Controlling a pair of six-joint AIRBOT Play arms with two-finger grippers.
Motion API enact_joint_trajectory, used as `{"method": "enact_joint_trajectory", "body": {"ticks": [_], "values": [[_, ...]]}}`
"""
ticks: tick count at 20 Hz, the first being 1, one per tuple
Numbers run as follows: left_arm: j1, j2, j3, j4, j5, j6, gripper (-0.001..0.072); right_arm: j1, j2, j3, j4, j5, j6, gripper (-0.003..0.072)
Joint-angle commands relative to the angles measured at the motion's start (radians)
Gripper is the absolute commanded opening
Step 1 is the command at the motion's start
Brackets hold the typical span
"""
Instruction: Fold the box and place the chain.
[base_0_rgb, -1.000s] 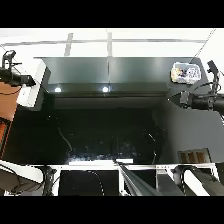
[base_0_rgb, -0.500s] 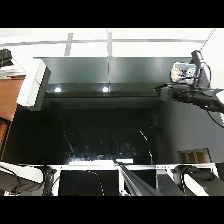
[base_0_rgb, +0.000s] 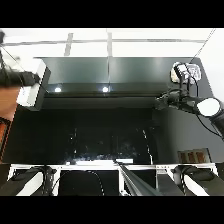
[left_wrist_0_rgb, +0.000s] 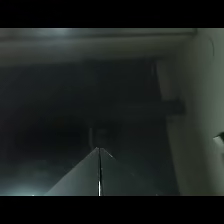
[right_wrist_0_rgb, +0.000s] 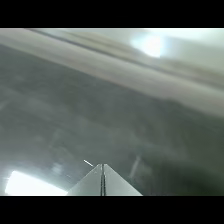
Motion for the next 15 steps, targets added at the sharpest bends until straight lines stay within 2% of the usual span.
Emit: {"method": "enact_joint_trajectory", "body": {"ticks": [1, 4, 15], "values": [[-0.058, 0.278, -0.387, -0.007, 0.245, 0.04, 0.0032, -0.041, -0.004, -0.048, -0.054, -0.003, 0.082, 0.0031], [-0.045, 0.337, -0.431, -0.006, 0.248, 0.04, 0.0033, -0.04, -0.004, -0.048, -0.053, -0.004, 0.082, 0.0031], [-0.047, 0.331, -0.431, -0.012, 0.244, 0.039, 0.0033, -0.04, -0.004, -0.048, -0.053, -0.004, 0.082, 0.0031]]}}
